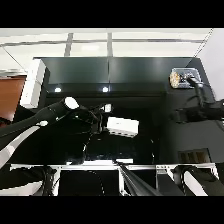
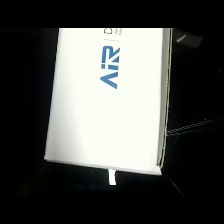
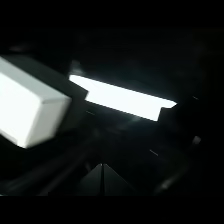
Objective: Fold the box and place the chain.
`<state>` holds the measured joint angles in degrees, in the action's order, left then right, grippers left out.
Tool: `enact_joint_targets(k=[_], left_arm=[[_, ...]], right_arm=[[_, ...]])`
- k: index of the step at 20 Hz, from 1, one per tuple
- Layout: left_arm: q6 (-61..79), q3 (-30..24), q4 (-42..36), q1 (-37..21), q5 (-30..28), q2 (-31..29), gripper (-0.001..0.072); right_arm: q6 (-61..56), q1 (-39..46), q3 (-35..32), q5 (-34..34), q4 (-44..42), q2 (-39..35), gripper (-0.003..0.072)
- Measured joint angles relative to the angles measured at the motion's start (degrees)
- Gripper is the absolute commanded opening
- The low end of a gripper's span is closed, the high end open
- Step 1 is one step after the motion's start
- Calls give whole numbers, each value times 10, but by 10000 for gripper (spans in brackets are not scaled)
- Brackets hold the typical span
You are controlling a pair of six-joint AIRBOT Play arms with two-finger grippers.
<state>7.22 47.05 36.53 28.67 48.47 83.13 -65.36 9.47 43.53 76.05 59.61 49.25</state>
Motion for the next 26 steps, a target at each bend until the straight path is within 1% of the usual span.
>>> enact_joint_targets(k=[1,3,5,7,9,11,13,15,19,26], left_arm=[[-19,8,13,-3,3,-5,717],[-59,20,43,-9,26,-20,717],[-90,26,52,-12,55,-37,717],[-109,30,44,-7,80,-54,713],[-121,40,35,9,87,-64,710],[-132,55,28,34,68,-64,708],[-140,77,24,59,34,-50,707],[-154,106,22,80,16,-25,708],[-174,154,20,106,30,20,705],[-191,174,31,115,46,48,702]], right_arm=[[-4,18,3,13,18,-7,14],[-9,40,4,19,42,-16,14],[-12,51,-4,1,47,-20,14],[-14,57,-19,-29,29,-23,14],[-15,60,-35,-56,9,-24,14],[-11,62,-49,-74,-5,-25,14],[-8,63,-58,-83,-12,-25,14],[-6,63,-63,-89,-16,-25,14],[-4,63,-67,-94,-20,-25,14],[7,63,-68,-100,-22,-25,14]])
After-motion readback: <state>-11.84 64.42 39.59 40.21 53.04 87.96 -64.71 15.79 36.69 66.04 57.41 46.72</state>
